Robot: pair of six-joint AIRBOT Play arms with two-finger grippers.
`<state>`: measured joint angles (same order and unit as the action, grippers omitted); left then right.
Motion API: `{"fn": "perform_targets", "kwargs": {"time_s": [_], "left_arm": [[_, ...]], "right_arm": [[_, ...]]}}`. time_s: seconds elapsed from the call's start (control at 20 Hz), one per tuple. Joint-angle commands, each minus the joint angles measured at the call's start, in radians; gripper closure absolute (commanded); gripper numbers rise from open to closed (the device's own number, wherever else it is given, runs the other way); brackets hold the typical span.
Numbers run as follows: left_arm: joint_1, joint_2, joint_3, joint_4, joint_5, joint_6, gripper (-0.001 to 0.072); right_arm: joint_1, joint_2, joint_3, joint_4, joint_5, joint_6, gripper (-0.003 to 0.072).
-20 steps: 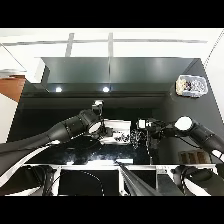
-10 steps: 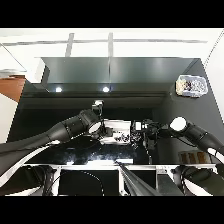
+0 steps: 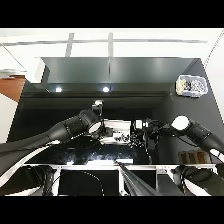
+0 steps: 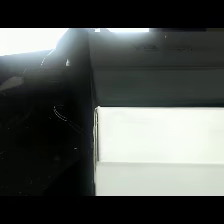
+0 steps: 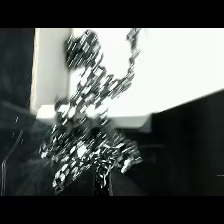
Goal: Fold the box and place the chain.
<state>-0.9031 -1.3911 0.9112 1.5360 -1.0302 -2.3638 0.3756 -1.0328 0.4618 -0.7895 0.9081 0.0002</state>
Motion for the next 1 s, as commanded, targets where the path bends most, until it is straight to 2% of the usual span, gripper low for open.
{"fn": "perform_targets", "kwargs": {"time_s": [0.0, 0.15, 0.4, 0.5, 0.7, 0.95], "left_arm": [[0.0, 0.0, 0.0, 0.0, 0.0, 0.0, 0.0677], [0.0, 0.0, 0.0, 0.0, 0.0, 0.0, 0.0677], [0.0, 0.0, 0.0, 0.0, 0.0, 0.0, 0.0678], [0.0, 0.0, 0.0, 0.0, 0.0, 0.0, 0.0677], [0.0, 0.0, 0.0, 0.0, 0.0, 0.0, 0.0677], [0.0, 0.0, 0.0, 0.0, 0.0, 0.0, 0.0678]], "right_arm": [[-0.001, 0.06, 0.043, -0.037, 0.013, 0.161, 0.0649], [-0.002, 0.14, 0.124, -0.103, 0.077, 0.331, 0.065], [-0.023, 0.214, 0.375, -0.1, 0.384, 0.596, 0.065], [-0.022, 0.214, 0.479, -0.093, 0.452, 0.652, 0.065], [-0.022, 0.214, 0.617, 0.019, 0.465, 0.678, 0.065], [-0.02, 0.209, 0.668, 0.151, 0.45, 0.678, 0.065]]}}
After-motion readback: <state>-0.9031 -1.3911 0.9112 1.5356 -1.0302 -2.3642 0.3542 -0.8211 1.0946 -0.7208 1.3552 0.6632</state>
